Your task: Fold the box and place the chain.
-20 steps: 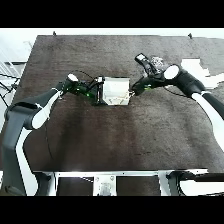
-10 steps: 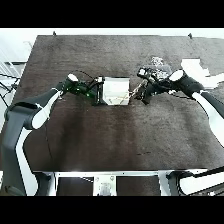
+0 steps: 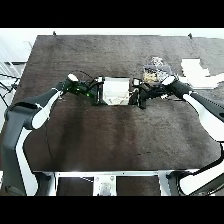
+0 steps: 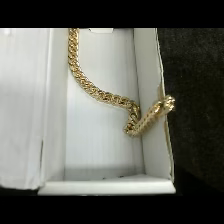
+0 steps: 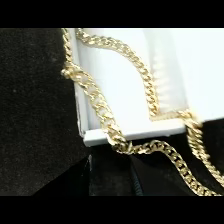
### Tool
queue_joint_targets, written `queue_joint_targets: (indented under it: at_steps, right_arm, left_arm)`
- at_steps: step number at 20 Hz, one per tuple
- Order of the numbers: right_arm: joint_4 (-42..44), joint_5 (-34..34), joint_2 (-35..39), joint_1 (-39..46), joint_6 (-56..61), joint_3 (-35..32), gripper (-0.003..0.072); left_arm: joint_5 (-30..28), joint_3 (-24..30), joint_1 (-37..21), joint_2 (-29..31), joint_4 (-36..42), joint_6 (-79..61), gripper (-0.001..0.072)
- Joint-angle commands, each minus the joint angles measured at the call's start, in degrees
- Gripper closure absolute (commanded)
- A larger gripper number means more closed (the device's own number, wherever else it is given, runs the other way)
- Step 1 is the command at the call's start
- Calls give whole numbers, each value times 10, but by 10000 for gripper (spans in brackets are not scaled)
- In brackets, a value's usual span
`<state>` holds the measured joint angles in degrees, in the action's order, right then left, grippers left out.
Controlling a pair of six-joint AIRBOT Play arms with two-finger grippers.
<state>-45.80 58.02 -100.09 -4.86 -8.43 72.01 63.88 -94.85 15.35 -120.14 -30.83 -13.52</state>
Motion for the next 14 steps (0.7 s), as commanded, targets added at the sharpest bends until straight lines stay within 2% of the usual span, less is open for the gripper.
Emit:
queue_joint_targets:
  at_steps: [1, 10, 11, 14]
  right_arm:
    - [5, -22, -11, -7, -26, 0, 427]
    - [9, -51, -11, -9, -28, 0, 437]
    - [9, -51, -11, -11, -28, 0, 485]
    - [9, -51, -11, -16, -28, 0, 495]
  left_arm:
    - [0, 0, 0, 0, 0, 0, 177]
    - [0, 0, 0, 0, 0, 0, 176]
    - [0, 0, 0, 0, 0, 0, 176]
    - [0, 0, 0, 0, 0, 0, 176]
